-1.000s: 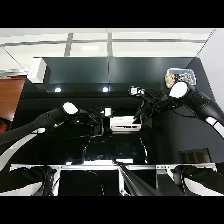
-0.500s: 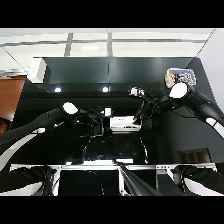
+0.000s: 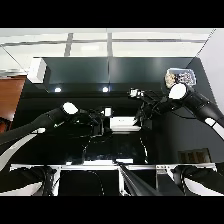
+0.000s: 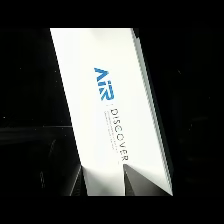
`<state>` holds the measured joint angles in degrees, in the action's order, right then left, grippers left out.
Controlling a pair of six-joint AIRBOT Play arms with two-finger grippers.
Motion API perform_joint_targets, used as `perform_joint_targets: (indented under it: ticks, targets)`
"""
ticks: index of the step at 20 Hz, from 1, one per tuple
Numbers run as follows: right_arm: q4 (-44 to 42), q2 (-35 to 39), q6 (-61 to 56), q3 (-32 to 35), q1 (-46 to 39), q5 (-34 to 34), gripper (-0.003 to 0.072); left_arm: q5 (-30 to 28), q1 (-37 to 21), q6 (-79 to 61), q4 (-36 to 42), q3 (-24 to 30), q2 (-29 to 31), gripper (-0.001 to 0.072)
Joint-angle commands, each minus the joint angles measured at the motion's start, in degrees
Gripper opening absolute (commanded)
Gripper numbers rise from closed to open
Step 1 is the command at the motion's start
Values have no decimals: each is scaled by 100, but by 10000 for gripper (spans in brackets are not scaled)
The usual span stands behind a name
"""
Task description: Fold the box and place the chain.
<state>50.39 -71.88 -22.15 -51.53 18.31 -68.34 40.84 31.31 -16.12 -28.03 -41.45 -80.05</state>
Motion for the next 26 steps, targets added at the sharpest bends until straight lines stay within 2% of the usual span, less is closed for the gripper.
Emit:
perform_joint_targets:
  ticks: [1,14,17,21,22,23,24,26]
  targets:
    - [-24,4,11,0,4,-4,316,4,0,2,-2,2,-4,352]
    - [122,11,7,39,2,-103,316,4,0,2,-2,2,-4,352]
    - [120,149,-138,-127,-17,-358,316,4,0,2,-2,2,-4,352]
    - [-11,529,-1700,-350,-385,-640,314,4,0,2,-2,2,-4,352]
    - [-74,557,-2308,-343,-511,-850,278,4,0,2,-2,2,-4,352]
    - [-186,555,-2879,-284,-605,-1049,101,4,0,2,-2,2,-4,352]
    - [-463,555,-3191,-118,-682,-1165,16,4,0,2,-2,2,-4,352]
    - [-1926,553,-2909,400,-765,-1095,15,4,0,2,-2,2,-4,352]
